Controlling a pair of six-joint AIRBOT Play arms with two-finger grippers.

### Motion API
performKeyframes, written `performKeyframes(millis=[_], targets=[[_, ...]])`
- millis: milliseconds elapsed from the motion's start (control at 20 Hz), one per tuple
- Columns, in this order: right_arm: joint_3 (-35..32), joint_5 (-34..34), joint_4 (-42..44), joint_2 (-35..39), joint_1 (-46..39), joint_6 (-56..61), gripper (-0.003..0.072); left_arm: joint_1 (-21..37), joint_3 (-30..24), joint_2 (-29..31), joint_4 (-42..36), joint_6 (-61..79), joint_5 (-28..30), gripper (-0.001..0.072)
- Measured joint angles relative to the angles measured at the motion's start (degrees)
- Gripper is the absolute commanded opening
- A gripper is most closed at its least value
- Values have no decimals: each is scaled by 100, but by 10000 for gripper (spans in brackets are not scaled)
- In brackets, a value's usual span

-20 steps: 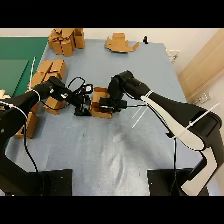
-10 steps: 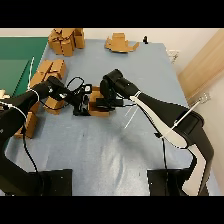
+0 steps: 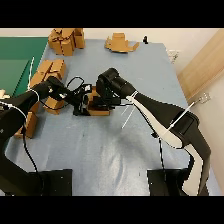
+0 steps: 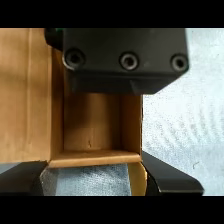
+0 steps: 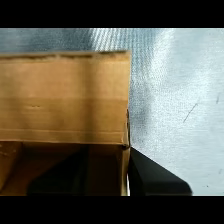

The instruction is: Fold the box.

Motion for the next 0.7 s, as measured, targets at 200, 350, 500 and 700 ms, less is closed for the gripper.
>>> performKeyframes(millis=[200, 350, 500, 700], targets=[[15, -160, -234, -7, -13, 66, 7, -2, -2, 0, -13, -9, 4, 522], [20, -216, -282, -13, -22, 79, 5, -2, 0, 0, -7, 2, 2, 523], [22, -247, -295, -35, -26, 74, 7, -2, 0, -2, -7, -7, 0, 522], [22, -258, -291, -31, -31, 33, 351, -9, -4, -7, -39, -33, -13, 523]])
